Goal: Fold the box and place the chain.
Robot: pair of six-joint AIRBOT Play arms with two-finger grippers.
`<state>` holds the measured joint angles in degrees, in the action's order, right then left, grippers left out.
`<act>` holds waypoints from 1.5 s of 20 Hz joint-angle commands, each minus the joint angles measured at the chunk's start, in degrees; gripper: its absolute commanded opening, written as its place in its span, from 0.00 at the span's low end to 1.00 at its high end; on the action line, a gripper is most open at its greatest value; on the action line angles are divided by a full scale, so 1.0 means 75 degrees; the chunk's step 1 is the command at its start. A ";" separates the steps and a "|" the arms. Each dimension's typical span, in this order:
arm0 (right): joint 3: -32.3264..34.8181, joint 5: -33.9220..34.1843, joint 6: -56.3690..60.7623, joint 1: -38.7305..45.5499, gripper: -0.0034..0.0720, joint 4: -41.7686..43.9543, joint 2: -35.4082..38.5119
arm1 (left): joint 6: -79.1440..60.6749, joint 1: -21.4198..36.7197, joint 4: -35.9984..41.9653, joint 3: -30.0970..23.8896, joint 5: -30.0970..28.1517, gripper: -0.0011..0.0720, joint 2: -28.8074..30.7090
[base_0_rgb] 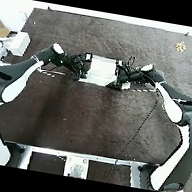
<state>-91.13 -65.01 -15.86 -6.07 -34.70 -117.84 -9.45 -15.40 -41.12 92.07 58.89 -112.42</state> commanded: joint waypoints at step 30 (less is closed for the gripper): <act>0.0000 -0.0020 0.0003 -0.0009 0.64 0.0000 -0.0006 | 0.1212 -0.0134 0.0076 0.0003 -0.0542 0.57 0.0111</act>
<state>-91.13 -65.14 -15.70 -6.09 -34.57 -117.84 -3.46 -18.04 -40.38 92.09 53.69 -112.20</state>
